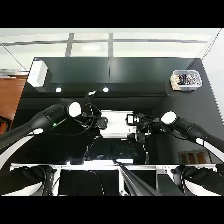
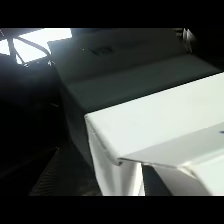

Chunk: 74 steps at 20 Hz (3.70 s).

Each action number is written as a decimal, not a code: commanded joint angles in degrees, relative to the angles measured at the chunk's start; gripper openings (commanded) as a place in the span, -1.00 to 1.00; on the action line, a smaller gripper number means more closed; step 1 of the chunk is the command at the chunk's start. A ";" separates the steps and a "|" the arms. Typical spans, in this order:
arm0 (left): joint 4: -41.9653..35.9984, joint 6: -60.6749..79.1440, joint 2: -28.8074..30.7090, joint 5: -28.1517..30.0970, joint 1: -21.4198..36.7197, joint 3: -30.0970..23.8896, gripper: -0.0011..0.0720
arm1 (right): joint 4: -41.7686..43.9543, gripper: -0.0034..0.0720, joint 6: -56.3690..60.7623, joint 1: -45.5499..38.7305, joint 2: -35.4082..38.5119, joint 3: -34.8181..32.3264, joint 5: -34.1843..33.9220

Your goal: Fold the box and place the chain.

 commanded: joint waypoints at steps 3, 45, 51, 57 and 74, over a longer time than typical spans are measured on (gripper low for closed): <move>5.11 -5.31 -2.80 -1.79 -3.32 3.87 0.62 | 0.02 -0.87 0.00 0.04 -0.04 0.04 0.00; 19.26 -27.91 -10.12 -13.00 -11.02 13.66 -0.86 | 0.02 -0.87 0.00 0.04 -0.04 0.04 0.02; 19.23 -28.35 -10.14 -13.29 -11.06 13.79 -0.81 | 0.02 -0.87 0.00 0.04 -0.04 0.04 0.02; 19.74 -30.27 -10.12 -13.14 -11.04 13.79 -0.91 | 0.07 -0.02 1.36 0.04 -0.02 0.04 -0.04; 19.06 -30.05 -10.12 -13.25 -11.06 13.79 -0.91 | -16.02 0.86 11.98 -0.09 7.48 0.04 3.32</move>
